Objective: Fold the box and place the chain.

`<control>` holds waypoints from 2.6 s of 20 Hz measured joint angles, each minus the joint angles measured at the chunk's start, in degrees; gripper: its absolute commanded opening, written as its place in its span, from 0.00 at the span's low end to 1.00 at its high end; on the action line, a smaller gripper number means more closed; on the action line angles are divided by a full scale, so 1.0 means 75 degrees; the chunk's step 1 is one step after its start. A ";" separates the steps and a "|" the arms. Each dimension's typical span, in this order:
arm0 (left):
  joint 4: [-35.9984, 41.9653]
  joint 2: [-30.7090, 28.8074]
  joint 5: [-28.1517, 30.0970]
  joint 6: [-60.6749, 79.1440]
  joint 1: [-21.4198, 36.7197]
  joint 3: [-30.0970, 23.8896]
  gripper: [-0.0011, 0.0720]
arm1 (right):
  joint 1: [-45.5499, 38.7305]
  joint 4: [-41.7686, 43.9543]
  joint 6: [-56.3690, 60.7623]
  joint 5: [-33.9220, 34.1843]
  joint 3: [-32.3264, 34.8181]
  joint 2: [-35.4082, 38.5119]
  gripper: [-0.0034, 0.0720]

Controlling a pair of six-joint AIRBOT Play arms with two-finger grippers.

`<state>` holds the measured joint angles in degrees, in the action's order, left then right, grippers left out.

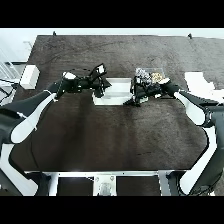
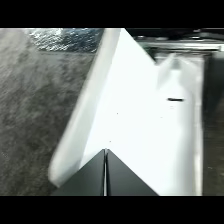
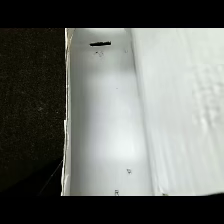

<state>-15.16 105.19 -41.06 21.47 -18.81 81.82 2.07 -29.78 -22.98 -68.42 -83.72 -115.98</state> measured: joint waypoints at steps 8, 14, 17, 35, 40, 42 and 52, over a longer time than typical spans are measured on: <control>0.0087 0.0443 0.0251 -0.0125 0.0000 0.0122 0.04 | 0.0000 0.0000 0.0000 0.0000 -0.0003 0.0000 0.62; 0.0058 0.0603 0.0221 -0.0201 0.0000 0.0119 0.04 | 0.0000 0.0000 0.0003 -0.0003 0.0000 0.0000 0.62; 0.0032 0.0603 0.0210 -0.0204 0.0000 0.0119 0.04 | 0.0000 0.0000 0.0003 -0.0003 0.0000 0.0000 0.62; -0.3926 -0.1157 -0.2159 -0.2914 0.0029 -0.0020 0.99 | 0.0000 0.0000 -0.0003 0.0000 0.0000 0.0000 0.62; -0.4057 -0.1169 -0.1329 -0.3424 0.0029 -0.0437 0.99 | 0.0000 0.0000 -0.0003 0.0000 0.0000 0.0000 0.62; -0.4030 -0.1087 -0.1096 -0.3509 0.0029 -0.0510 0.99 | 0.0000 0.0000 -0.0003 0.0000 0.0000 0.0000 0.62; -0.3975 -0.0393 -0.0679 -0.3162 0.0029 -0.0332 0.99 | 0.0000 0.0000 -0.0003 0.0000 0.0000 0.0000 0.62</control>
<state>-44.97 102.24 -46.15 -2.24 -18.59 79.33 2.07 -29.78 -23.00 -68.42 -83.72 -115.98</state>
